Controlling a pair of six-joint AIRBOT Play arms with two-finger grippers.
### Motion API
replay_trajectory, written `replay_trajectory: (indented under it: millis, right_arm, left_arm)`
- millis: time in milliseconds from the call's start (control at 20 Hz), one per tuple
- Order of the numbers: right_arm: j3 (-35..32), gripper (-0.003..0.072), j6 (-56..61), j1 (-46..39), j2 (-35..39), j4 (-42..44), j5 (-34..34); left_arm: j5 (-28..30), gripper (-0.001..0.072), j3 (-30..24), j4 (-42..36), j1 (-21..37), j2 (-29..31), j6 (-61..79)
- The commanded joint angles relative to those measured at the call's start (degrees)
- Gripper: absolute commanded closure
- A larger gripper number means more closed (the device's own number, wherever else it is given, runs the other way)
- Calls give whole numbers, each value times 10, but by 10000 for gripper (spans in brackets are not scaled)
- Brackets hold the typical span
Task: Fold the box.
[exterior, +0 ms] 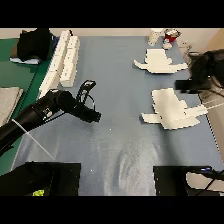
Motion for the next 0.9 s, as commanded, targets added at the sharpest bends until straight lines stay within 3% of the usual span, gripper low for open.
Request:
replay_trajectory:
  millis: [0,200,350,500,850]
  right_arm:
    - [43,236,-57,-172,-19,-25,-4]
    - [47,209,-238,-369,-111,237,8]
    - [88,210,-314,-442,-190,351,-39]
    - [141,240,-360,-460,-261,393,-109]
    - [163,242,-432,-432,-337,448,-161]
  left_arm:
    - [13,693,0,-35,0,0,0]
    - [23,693,0,-61,0,0,0]
    - [44,694,1,-61,0,1,0]
    - [58,694,1,-61,0,1,0]
    - [91,694,1,-72,0,1,0]
